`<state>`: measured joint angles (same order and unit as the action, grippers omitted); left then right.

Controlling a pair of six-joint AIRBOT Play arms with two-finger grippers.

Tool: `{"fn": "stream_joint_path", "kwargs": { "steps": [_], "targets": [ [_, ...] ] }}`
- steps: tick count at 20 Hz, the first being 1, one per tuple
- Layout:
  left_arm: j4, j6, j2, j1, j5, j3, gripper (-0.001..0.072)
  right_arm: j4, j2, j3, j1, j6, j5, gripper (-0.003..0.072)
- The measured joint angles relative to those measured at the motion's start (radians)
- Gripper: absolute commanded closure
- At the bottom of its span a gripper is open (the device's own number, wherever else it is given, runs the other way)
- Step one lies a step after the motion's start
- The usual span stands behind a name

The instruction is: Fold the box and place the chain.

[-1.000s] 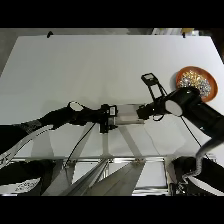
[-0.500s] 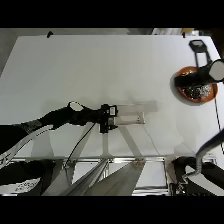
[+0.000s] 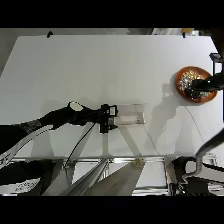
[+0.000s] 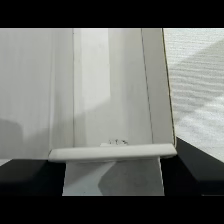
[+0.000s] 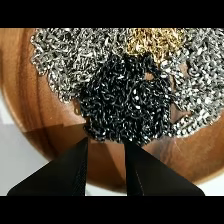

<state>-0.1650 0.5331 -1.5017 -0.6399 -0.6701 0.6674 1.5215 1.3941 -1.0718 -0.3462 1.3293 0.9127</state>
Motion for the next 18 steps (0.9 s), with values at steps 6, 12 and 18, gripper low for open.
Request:
{"fn": "stream_joint_path", "kwargs": {
  "steps": [6,12,18],
  "targets": [
    [0.000,0.000,0.000,0.000,0.000,0.000,0.0540,-0.046,0.081,0.000,-0.013,-0.056,-0.034,0.0474],
    [0.000,0.000,0.000,0.000,0.000,0.000,0.0540,-0.057,0.105,0.000,-0.015,-0.070,-0.053,0.0537],
    [0.000,0.000,0.000,0.000,0.000,0.000,0.0540,-0.062,0.113,0.000,-0.015,-0.074,-0.042,0.0675]
  ]
}}
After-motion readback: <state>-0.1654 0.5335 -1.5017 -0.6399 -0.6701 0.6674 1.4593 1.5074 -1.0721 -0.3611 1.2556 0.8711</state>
